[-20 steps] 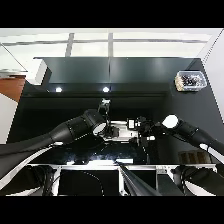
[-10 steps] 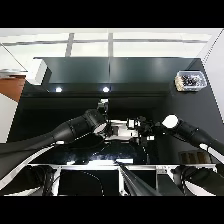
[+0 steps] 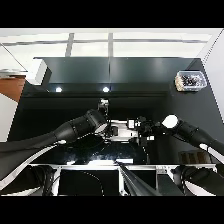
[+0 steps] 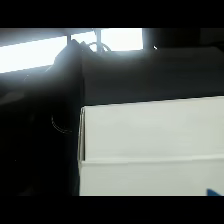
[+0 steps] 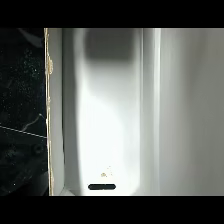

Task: Fold the box and place the chain.

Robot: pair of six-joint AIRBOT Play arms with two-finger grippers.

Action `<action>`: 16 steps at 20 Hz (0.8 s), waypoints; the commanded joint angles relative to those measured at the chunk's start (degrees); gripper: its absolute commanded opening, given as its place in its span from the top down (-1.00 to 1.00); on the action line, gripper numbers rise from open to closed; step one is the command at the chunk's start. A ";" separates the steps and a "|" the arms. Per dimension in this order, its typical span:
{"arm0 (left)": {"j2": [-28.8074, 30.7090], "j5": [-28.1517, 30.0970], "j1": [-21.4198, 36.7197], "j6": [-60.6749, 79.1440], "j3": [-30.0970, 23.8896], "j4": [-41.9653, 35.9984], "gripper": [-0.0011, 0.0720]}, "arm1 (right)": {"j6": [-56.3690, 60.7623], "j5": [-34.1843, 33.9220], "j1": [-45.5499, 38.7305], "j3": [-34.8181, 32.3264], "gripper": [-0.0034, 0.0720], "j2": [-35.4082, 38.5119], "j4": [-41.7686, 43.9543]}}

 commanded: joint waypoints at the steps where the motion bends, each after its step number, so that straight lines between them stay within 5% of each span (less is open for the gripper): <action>1: -0.11 -0.02 0.39 -0.02 0.02 -0.59 0.58 | 0.02 -0.04 0.07 0.00 -0.22 -0.02 0.00; 3: -0.11 -0.02 0.42 -0.02 0.02 -0.72 0.82 | 0.02 -0.04 0.07 0.00 -0.22 -0.02 0.00; 7: -0.11 -0.15 0.46 0.00 0.87 -0.72 0.82 | 0.02 -0.02 0.07 0.00 -0.22 -0.02 0.02; 8: -0.11 -0.39 0.46 0.00 1.57 -0.61 0.68 | 0.02 0.00 0.07 0.00 -0.22 -0.02 0.00; 10: -0.11 -0.94 0.48 0.00 2.86 0.20 0.10 | 0.02 0.00 0.07 0.00 -0.22 -0.02 0.02; 16: -1.31 -4.57 1.46 0.00 3.23 0.00 0.05 | 0.02 0.00 0.07 0.00 -0.22 -0.02 0.00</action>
